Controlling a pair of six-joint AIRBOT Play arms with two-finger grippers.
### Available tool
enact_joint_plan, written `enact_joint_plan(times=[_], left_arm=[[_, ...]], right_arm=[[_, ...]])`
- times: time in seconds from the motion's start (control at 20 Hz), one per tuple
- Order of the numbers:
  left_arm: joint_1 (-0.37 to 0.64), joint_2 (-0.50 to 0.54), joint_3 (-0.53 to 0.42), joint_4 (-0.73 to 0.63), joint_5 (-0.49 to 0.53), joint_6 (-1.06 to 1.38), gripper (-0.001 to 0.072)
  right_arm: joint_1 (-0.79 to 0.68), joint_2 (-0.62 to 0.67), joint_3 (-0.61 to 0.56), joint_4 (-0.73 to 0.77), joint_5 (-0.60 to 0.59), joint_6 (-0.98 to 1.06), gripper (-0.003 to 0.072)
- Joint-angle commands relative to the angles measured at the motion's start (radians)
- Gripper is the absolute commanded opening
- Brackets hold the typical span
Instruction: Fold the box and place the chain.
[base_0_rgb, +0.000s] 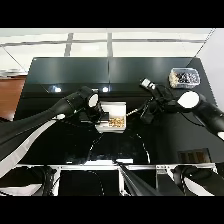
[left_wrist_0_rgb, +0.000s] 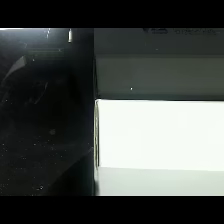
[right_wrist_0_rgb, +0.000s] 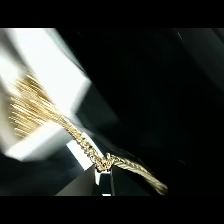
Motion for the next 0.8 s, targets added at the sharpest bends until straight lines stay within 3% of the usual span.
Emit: enact_joint_plan(times=[0.0, 0.1, 0.35, 0.4, 0.45, 0.5, 0.6, 0.75], left_arm=[[0.001, 0.000, 0.000, 0.000, 0.000, 0.000, 0.0026], [0.001, 0.000, 0.000, 0.000, 0.000, 0.000, 0.0026], [0.001, 0.000, 0.000, 0.000, 0.001, 0.000, 0.0026], [0.001, 0.000, 0.000, 0.000, 0.002, 0.000, 0.0026], [0.001, 0.000, 0.000, 0.000, 0.001, 0.000, 0.0026], [0.001, 0.000, 0.000, 0.000, 0.000, 0.000, 0.0026], [0.001, 0.000, 0.000, -0.001, -0.001, 0.000, 0.0026], [0.001, 0.000, 0.000, -0.009, -0.001, 0.000, 0.0026]], right_arm=[[-0.009, 0.085, 0.001, 0.313, 0.074, 0.071, 0.0012], [0.017, 0.085, 0.001, 0.483, 0.044, 0.068, 0.0013], [0.122, 0.068, 0.000, 0.484, -0.062, 0.081, 0.0015], [0.126, 0.061, 0.000, 0.485, -0.062, 0.091, 0.0070], [0.126, 0.056, 0.000, 0.484, -0.062, 0.099, 0.0303], [0.125, 0.056, 0.000, 0.475, -0.063, 0.098, 0.0368], [0.101, 0.057, 0.001, 0.422, -0.046, 0.098, 0.0367], [-0.018, 0.059, 0.001, 0.301, 0.077, 0.105, 0.0366]])
